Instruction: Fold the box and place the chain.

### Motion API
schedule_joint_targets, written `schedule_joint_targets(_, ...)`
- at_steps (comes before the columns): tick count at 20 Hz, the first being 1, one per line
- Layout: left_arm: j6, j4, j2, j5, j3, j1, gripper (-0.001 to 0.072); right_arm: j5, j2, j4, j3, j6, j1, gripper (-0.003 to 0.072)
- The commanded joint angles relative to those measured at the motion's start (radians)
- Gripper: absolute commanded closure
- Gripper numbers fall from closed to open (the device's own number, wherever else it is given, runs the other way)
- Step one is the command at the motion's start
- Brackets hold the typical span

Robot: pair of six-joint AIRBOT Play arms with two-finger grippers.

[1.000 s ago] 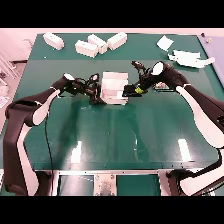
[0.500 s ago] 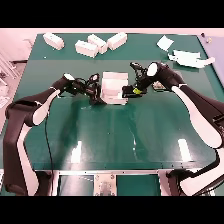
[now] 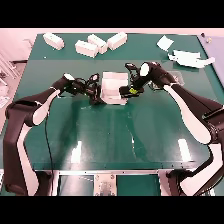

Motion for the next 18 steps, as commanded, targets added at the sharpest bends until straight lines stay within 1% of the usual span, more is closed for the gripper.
schedule_joint_targets(1,0.000,0.000,0.000,0.000,0.000,0.000,0.0118,0.009,-0.010,-0.038,0.008,0.026,0.004,0.0236)
schedule_joint_targets(6,0.000,0.000,0.000,0.000,0.000,0.000,0.0118,0.032,-0.039,-0.069,0.059,0.062,0.026,0.0237)
schedule_joint_targets(14,0.000,0.000,0.000,0.000,0.000,0.000,0.0117,0.119,-0.101,-0.131,0.143,0.106,0.074,0.0242)
schedule_joint_targets(15,0.000,0.000,0.000,0.000,0.000,0.000,0.0117,0.119,-0.101,-0.131,0.143,0.109,0.075,0.0270)
schedule_joint_targets(16,0.000,0.000,0.000,0.000,0.000,0.000,0.0118,0.119,-0.101,-0.131,0.143,0.119,0.075,0.0278)
schedule_joint_targets(17,0.000,0.000,0.000,0.000,0.000,0.000,0.0118,0.119,-0.101,-0.131,0.143,0.124,0.075,0.0302)
schedule_joint_targets(18,0.000,0.000,0.000,0.000,0.000,0.000,0.0117,0.119,-0.102,-0.131,0.143,0.124,0.075,0.0343)
